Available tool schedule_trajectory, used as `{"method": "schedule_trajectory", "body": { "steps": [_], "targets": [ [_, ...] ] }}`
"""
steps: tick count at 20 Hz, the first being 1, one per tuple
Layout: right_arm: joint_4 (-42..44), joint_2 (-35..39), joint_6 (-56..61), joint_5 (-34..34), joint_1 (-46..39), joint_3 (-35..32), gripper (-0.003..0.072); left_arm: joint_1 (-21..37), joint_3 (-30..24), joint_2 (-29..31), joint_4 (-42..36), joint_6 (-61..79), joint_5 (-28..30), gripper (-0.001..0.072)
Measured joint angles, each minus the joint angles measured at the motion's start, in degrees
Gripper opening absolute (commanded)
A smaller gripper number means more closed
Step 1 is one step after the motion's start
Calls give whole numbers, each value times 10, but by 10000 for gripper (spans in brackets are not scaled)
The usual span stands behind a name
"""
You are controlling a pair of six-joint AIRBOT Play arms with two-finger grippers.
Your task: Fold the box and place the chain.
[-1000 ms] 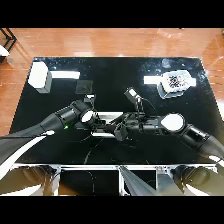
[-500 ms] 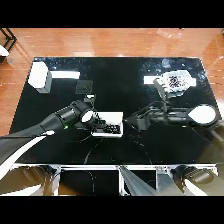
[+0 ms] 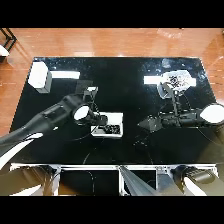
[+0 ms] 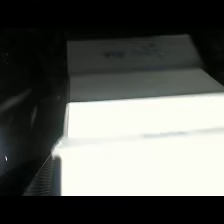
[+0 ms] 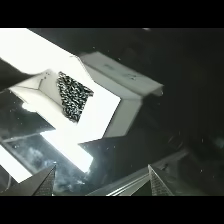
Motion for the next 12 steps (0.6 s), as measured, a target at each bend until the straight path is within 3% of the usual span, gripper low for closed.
{"method": "schedule_trajectory", "body": {
  "steps": [6,9,12],
  "targets": [
    [36,0,91,18,20,0,710,-8,-28,200,16,108,-60,643],
    [57,0,134,-8,56,3,709,58,-89,311,27,130,-68,643],
    [56,-3,163,-57,76,34,709,170,-160,374,-19,189,-66,642]
  ]
}}
